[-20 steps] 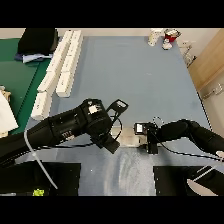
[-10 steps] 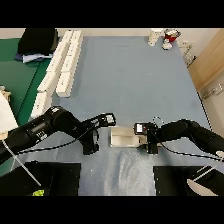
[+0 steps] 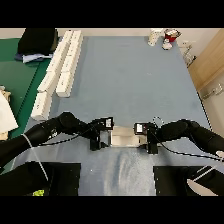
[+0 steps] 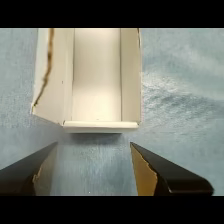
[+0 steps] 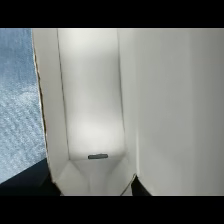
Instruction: Fold the box.
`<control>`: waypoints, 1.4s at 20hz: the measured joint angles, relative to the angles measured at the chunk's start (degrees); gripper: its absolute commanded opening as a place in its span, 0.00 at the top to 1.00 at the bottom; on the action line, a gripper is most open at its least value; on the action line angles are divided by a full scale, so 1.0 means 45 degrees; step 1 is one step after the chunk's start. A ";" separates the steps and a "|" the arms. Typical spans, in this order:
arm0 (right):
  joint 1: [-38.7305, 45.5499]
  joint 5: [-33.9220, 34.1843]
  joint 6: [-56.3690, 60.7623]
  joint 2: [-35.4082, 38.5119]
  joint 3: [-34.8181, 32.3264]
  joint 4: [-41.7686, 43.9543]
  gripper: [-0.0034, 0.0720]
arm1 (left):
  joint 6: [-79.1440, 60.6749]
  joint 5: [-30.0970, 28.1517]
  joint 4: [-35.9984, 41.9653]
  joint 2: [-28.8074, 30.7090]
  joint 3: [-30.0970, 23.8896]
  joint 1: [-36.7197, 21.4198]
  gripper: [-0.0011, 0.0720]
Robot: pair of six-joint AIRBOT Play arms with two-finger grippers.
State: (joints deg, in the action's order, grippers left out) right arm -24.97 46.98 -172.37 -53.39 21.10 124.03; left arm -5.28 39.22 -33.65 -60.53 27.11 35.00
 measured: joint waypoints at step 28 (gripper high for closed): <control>-0.0005 0.0000 -0.0010 0.0000 0.0000 0.0005 0.27 | -0.1967 -0.1433 0.2152 -0.1438 -0.0083 0.1268 0.35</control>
